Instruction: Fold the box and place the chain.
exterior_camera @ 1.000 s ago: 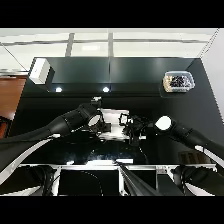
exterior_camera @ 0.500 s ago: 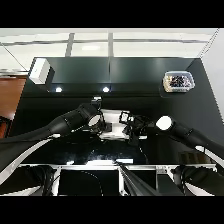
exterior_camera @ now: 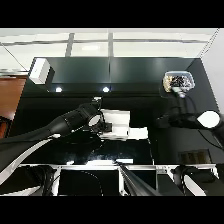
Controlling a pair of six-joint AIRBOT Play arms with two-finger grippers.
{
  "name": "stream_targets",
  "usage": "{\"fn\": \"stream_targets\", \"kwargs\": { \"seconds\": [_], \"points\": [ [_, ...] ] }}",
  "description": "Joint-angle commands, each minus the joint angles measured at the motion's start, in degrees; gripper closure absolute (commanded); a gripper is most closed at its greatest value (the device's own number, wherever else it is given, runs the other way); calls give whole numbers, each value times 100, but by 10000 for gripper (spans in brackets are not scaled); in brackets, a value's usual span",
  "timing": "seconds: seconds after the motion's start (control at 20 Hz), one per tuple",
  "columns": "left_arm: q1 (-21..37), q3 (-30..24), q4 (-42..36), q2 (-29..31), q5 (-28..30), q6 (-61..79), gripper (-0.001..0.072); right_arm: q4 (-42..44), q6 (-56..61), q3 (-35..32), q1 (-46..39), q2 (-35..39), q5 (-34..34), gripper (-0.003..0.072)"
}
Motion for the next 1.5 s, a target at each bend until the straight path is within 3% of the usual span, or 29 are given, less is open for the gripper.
{"fn": "stream_targets", "kwargs": {
  "seconds": [0.0,0.15,0.45,0.6,0.9,0.95,1.05,1.1,1.45],
  "points": [
    [2,2,15,2,-13,-2,685,173,1670,-579,-1003,136,328,680],
    [2,2,17,2,9,-2,685,1392,1073,-990,-870,-254,431,681],
    [2,2,17,2,7,-2,685,3062,-295,-970,-35,-1755,348,678],
    [2,2,17,2,4,-2,685,3311,-516,-769,345,-2184,299,678],
    [2,2,17,4,2,-2,685,3318,-715,26,608,-2245,767,671],
    [2,2,17,4,4,-2,685,3318,-713,129,608,-2245,890,523],
    [2,2,20,2,4,-2,685,3320,-702,249,608,-2245,1032,133],
    [2,2,17,2,4,-2,685,3324,-693,271,612,-2245,1069,75],
    [2,2,17,2,7,-2,685,3320,-693,339,898,-2245,946,81]
  ]
}}
